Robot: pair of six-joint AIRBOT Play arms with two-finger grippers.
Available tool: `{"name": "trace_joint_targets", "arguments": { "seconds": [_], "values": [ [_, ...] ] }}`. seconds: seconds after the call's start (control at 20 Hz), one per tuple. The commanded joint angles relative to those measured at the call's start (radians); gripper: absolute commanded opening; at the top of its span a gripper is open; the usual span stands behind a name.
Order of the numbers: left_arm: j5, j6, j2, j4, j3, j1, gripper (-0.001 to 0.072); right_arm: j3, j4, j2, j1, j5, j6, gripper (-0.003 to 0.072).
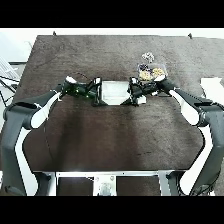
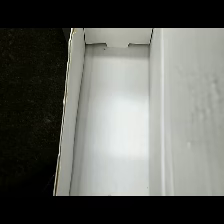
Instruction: Fold the box and place the chain.
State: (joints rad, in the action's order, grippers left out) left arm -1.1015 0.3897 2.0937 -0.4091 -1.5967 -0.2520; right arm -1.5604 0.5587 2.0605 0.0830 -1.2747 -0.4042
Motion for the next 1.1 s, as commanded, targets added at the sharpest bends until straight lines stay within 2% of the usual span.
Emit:
{"name": "trace_joint_targets", "arguments": {
  "seconds": [0.0,0.05,0.1,0.3,0.35,0.4,0.45,1.05],
  "values": [
    [0.015,0.003,0.006,0.005,-0.002,-0.005,0.0713,0.000,0.000,0.000,0.001,-0.001,0.000,0.0496],
    [0.024,0.003,0.006,0.004,-0.002,-0.010,0.0702,0.000,0.000,0.000,0.001,-0.001,0.000,0.0496],
    [0.025,0.003,0.006,0.004,-0.002,-0.011,0.0644,0.000,0.000,0.000,0.001,-0.001,0.000,0.0496],
    [0.030,0.001,0.006,-0.005,-0.002,-0.011,0.0644,0.000,0.000,0.000,0.001,-0.001,0.000,0.0496],
    [0.035,0.001,0.006,-0.006,-0.002,-0.011,0.0573,0.000,0.000,0.000,0.001,-0.001,0.000,0.0496],
    [0.036,0.002,0.006,-0.006,-0.002,-0.011,0.0347,0.000,0.000,0.000,0.001,-0.001,0.000,0.0496],
    [0.037,0.003,0.006,-0.006,-0.002,-0.011,0.0289,0.000,0.000,0.000,0.001,-0.001,0.000,0.0496],
    [0.039,0.003,0.006,-0.005,-0.002,-0.011,0.0289,0.000,0.000,0.000,0.001,-0.001,0.000,0.0496]
  ]
}}
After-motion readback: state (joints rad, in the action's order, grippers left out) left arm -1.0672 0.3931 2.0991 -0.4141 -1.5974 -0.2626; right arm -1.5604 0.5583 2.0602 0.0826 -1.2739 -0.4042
